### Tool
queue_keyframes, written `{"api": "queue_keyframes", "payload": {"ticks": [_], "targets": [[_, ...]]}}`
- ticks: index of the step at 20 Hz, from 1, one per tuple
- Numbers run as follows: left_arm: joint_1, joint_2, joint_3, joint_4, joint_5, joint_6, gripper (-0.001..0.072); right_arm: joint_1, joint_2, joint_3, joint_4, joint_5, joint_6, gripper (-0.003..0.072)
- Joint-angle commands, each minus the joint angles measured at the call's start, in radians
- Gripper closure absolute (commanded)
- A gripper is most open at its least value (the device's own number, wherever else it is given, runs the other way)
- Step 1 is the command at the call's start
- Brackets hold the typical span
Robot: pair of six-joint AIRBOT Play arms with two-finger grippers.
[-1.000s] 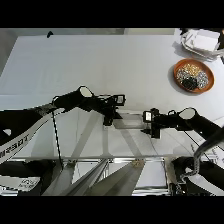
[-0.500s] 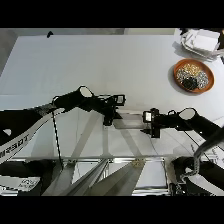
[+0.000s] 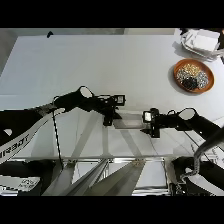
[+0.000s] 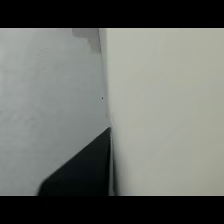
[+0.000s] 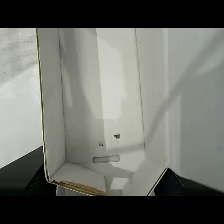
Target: Fold the box and place the chain.
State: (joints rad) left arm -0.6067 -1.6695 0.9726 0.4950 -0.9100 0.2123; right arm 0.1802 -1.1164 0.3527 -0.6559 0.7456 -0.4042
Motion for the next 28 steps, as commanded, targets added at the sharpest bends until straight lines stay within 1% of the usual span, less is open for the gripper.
{"api": "queue_keyframes", "payload": {"ticks": [1,2,3,6,8,11,12,13,14,15,16,17,19,22,24,26,28], "targets": [[0.010,0.009,0.002,-0.004,-0.030,-0.020,0.0382,-0.001,0.001,0.000,-0.002,0.014,0.003,0.0321],[0.018,0.017,0.002,-0.005,-0.029,-0.048,0.0260,-0.001,0.001,0.000,-0.002,0.014,0.003,0.0321],[0.033,0.031,0.002,-0.003,-0.036,-0.081,0.0191,-0.001,0.001,0.000,-0.002,0.014,0.003,0.0321],[0.100,0.090,0.002,0.013,-0.101,-0.108,0.0183,-0.001,0.001,0.000,-0.002,0.014,0.003,0.0321],[0.151,0.144,0.002,0.069,-0.151,-0.124,0.0183,-0.001,0.001,0.000,-0.002,0.014,0.003,0.0321],[0.212,0.220,0.002,0.166,-0.246,-0.267,0.0185,-0.001,0.001,0.000,-0.002,0.014,0.003,0.0321],[0.217,0.239,0.002,0.185,-0.291,-0.303,0.0224,-0.001,0.001,0.000,-0.002,0.014,0.003,0.0321],[0.215,0.256,0.002,0.207,-0.338,-0.337,0.0363,-0.001,0.001,0.000,-0.002,0.014,0.003,0.0321],[0.203,0.267,0.002,0.220,-0.386,-0.357,0.0609,-0.001,0.001,0.000,-0.002,0.014,0.003,0.0321],[0.186,0.273,0.002,0.217,-0.441,-0.352,0.0709,-0.001,0.001,0.000,-0.002,0.014,0.003,0.0321],[0.160,0.274,0.002,0.204,-0.465,-0.379,0.0710,-0.001,0.001,0.000,-0.002,0.014,0.003,0.0321],[0.121,0.274,0.001,0.192,-0.462,-0.428,0.0710,-0.001,0.001,0.000,-0.002,0.014,0.003,0.0321],[0.026,0.274,0.001,0.150,-0.410,-0.440,0.0710,-0.001,0.001,0.000,-0.002,0.014,0.003,0.0321],[-0.097,0.268,0.002,-0.007,-0.257,-0.365,0.0709,-0.001,0.001,0.000,-0.002,0.014,0.003,0.0321],[-0.132,0.259,0.002,-0.092,-0.074,-0.363,0.0709,-0.001,0.001,0.000,-0.002,0.014,0.003,0.0321],[-0.133,0.245,0.001,-0.163,0.089,-0.385,0.0709,-0.001,0.001,0.000,-0.002,0.014,0.003,0.0321],[-0.122,0.232,0.001,-0.202,0.272,-0.452,0.0709,-0.001,0.001,0.000,-0.002,0.014,0.003,0.0321]]}}
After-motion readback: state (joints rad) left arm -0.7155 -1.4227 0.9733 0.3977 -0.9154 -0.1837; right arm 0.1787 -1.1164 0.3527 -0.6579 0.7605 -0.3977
